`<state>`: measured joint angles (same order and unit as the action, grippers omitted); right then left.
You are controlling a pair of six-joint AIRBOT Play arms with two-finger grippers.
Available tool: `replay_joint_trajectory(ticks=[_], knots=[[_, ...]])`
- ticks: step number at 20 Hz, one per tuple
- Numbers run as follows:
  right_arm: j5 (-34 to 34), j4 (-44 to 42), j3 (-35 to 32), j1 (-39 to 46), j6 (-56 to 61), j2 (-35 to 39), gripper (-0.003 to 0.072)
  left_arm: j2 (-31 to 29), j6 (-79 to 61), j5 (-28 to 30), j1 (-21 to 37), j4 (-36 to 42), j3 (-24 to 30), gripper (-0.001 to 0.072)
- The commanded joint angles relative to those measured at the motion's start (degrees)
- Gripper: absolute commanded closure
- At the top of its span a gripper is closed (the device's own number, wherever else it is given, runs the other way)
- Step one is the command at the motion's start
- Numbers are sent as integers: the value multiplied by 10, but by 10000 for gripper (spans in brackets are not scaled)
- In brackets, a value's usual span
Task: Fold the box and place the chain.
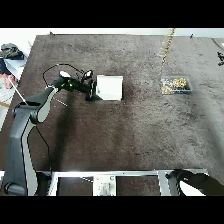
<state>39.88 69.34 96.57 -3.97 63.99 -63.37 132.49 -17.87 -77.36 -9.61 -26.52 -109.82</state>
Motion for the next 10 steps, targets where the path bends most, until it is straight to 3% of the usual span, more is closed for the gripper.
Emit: replay_joint_trajectory(ticks=[1,10], knots=[[-9,-2,4,-62,-2,-35,702,0,0,0,0,0,0,431],[20,-13,3,-133,0,-178,702,0,0,0,0,0,0,431]])
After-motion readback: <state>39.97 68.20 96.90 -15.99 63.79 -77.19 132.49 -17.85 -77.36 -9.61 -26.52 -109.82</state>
